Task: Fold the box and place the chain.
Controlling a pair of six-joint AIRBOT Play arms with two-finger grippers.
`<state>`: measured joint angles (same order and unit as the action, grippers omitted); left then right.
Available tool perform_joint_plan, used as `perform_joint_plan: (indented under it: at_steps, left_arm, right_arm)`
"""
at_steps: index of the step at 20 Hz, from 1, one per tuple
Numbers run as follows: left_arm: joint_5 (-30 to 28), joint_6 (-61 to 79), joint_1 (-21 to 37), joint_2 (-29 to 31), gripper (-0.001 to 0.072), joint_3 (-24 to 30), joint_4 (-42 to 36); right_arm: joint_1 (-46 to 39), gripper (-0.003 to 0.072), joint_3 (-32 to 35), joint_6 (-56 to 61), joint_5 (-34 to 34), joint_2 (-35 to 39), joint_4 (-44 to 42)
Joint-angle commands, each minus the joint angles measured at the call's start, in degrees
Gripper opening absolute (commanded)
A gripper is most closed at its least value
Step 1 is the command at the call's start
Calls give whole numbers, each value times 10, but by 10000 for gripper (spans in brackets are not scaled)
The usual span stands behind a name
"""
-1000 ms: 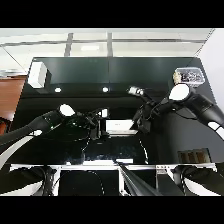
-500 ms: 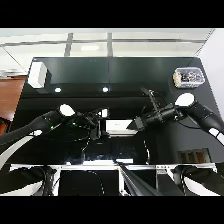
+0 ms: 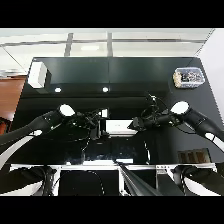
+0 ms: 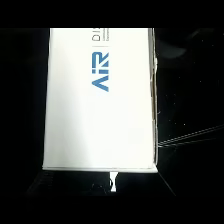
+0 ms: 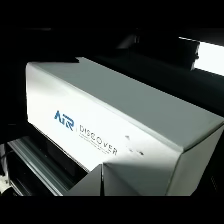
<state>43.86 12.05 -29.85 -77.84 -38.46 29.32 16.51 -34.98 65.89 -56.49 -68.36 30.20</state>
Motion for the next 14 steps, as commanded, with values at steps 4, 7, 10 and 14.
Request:
perform_joint_plan:
  at_steps: [4, 7, 10, 14]
  left_arm:
    - [1, -1, 0, 0, 347, -1, 0]
    - [1, -1, 0, 0, 348, -1, -1]
    - [0, -16, 2, 6, 351, -5, 0]
    - [17, -88, 15, 22, 707, -28, 57]
  right_arm:
    - [1, 17, -1, 4, 10, 2, 16]
    - [-14, 17, -52, -8, -54, 47, 39]
    - [-67, 17, -131, 2, -114, 120, 176]
    - [-159, 17, -146, 38, -125, 196, 267]
